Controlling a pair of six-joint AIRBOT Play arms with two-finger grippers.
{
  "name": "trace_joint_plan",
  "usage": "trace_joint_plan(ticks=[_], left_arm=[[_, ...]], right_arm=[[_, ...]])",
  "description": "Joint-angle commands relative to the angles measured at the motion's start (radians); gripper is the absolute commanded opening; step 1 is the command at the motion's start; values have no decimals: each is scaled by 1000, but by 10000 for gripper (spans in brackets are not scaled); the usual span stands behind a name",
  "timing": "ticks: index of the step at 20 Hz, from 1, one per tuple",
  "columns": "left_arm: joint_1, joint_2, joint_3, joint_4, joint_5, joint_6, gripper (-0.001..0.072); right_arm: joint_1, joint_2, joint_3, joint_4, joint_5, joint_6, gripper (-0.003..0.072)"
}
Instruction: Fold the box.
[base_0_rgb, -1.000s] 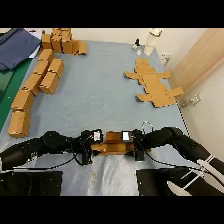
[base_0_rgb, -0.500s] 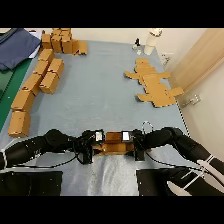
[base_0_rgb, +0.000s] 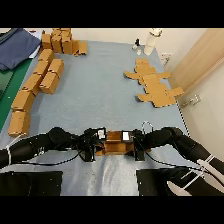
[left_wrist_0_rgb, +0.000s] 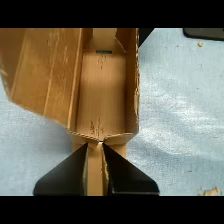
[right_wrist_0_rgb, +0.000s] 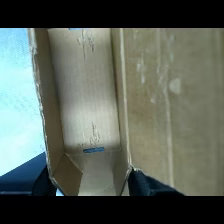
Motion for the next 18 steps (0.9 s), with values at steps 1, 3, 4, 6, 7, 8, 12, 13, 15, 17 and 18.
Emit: trace_joint_plan(ticks=[1, 3, 4, 6, 7, 8, 12, 13, 15, 17, 18], left_arm=[[-18, -27, 21, 0, -1, 0, 105], [-31, -40, 27, -2, 5, 0, 104], [-35, -40, 29, -3, 18, 0, 104], [-37, -40, 31, -3, 44, 0, 105], [-37, -40, 32, -3, 43, 0, 106], [-37, -40, 32, -3, 40, 0, 108], [-38, -40, 32, -3, 33, 0, 137], [-38, -40, 32, -4, 32, 0, 137], [-38, -40, 34, -4, 28, 0, 139], [-38, -40, 35, -8, 21, -1, 479], [-37, -40, 35, -8, 23, -1, 473]], right_arm=[[0, 0, 0, 1, 0, 0, 512], [0, 0, 0, 1, 0, 0, 512], [0, 0, 0, 1, 0, 0, 512], [0, 0, 0, 1, 0, 0, 512], [0, 0, 0, 1, 0, 0, 512], [0, 0, 0, 1, 0, 0, 512], [0, 0, 0, 1, 0, 0, 512], [0, 0, 0, 1, 0, 0, 513], [0, 0, 0, 1, 0, 0, 512], [0, 0, 0, 1, 0, 0, 512], [0, 0, 0, 1, 0, 0, 512]])
